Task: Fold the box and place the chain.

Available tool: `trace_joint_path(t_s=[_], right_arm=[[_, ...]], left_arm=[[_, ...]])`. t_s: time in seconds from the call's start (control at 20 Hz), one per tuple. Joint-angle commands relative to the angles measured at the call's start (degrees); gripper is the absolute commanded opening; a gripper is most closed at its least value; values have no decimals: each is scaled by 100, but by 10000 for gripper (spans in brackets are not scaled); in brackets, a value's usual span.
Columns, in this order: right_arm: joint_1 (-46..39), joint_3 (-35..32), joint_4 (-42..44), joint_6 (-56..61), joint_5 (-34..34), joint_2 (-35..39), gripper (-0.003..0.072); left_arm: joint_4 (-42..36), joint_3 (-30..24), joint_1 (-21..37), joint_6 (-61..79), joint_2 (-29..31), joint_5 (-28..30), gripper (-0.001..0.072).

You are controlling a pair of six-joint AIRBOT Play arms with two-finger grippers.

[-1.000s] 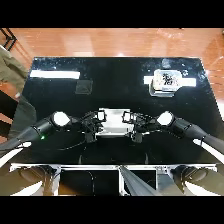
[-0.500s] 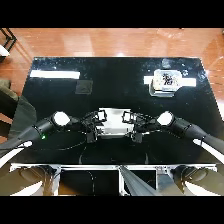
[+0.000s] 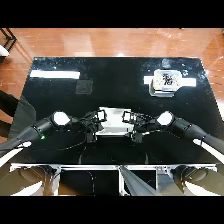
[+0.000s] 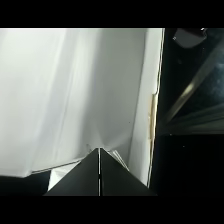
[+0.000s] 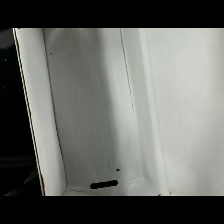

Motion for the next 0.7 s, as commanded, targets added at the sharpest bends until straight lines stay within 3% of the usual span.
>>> trace_joint_path(t_s=[0.0,0.15,0.35,0.65], right_arm=[[0,2,-11,-9,4,-4,295],[0,2,-11,-9,4,-4,295],[0,2,-11,-9,7,-4,295],[0,2,-9,-9,9,-4,295]], left_arm=[[33,17,170,-361,332,-9,15],[31,17,535,-1137,905,-146,16],[44,15,1440,-2249,1585,-892,15],[1342,-50,3257,-5466,1757,-1803,16]])
